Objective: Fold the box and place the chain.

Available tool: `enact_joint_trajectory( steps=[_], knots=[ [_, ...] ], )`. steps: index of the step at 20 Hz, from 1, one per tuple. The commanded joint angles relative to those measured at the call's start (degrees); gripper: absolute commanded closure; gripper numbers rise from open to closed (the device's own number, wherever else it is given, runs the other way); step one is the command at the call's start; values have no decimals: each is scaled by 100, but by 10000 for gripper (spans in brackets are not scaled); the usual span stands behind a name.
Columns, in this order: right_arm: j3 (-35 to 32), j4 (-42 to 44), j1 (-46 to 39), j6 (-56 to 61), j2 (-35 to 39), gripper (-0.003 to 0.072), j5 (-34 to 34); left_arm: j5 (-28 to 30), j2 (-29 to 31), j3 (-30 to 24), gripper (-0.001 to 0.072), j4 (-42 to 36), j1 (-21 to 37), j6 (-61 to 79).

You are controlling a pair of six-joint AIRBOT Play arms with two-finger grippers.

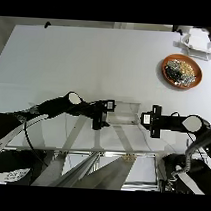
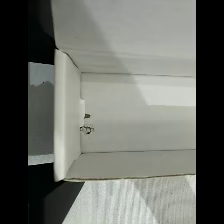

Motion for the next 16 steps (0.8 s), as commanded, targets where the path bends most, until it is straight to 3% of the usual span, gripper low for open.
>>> enact_joint_trajectory(
  steps=[1,14,16],
  knots=[
    [-39,37,4,-7,-4,427,-28,0,2,2,275,0,0,2],
    [-39,531,4,-308,-494,446,-428,0,2,2,275,0,0,2],
    [-39,658,66,-378,-494,481,-431,0,2,2,275,0,0,2]
  ],
)
